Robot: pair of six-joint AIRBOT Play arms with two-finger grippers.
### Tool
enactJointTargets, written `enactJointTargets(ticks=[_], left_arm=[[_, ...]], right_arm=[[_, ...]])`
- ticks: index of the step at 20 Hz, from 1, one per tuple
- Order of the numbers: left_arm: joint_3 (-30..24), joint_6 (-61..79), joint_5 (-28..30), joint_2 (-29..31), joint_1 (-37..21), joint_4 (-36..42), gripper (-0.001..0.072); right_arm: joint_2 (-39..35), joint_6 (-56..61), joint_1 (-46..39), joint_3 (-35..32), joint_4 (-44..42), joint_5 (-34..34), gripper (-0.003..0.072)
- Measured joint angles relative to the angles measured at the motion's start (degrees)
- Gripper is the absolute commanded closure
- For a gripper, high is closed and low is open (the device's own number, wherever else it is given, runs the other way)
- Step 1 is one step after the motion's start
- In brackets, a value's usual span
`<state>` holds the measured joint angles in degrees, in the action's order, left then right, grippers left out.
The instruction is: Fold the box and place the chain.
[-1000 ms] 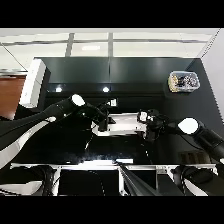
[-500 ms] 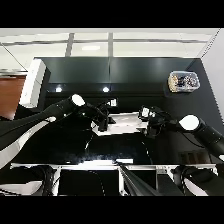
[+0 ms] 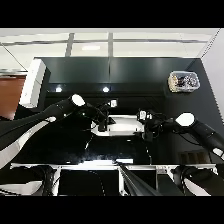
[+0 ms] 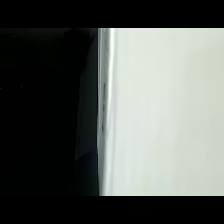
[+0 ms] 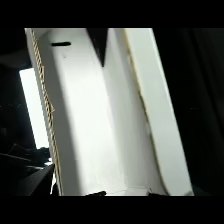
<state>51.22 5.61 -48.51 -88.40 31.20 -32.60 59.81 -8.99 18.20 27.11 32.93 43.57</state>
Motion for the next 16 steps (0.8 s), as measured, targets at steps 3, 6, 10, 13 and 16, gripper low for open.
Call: enactJointTargets(ticks=[3, 6, 10, 13, 16], left_arm=[[0.0, -0.1, 0.0, 0.0, 0.0, 0.0, 0.0685], [0.0, -0.2, 0.1, 0.0, 0.0, 0.0, 0.0685], [0.0, -0.3, 0.2, 0.0, 0.0, 0.0, 0.0685], [0.0, -0.3, 0.2, 0.0, 0.0, 0.1, 0.0684], [0.0, -0.3, 0.2, 0.0, 0.0, 0.0, 0.0685]], right_arm=[[1.9, -1.0, -0.5, 0.0, 1.2, 0.7, -0.0029], [3.6, -2.1, -1.1, 0.0, 1.7, 0.9, -0.0029], [5.6, -3.9, -1.3, 0.0, 2.0, 1.0, -0.0029], [6.4, -5.1, -1.4, 0.0, 2.0, 0.9, -0.0029], [7.2, -6.2, -1.4, 0.0, 1.9, 0.8, -0.0028]])
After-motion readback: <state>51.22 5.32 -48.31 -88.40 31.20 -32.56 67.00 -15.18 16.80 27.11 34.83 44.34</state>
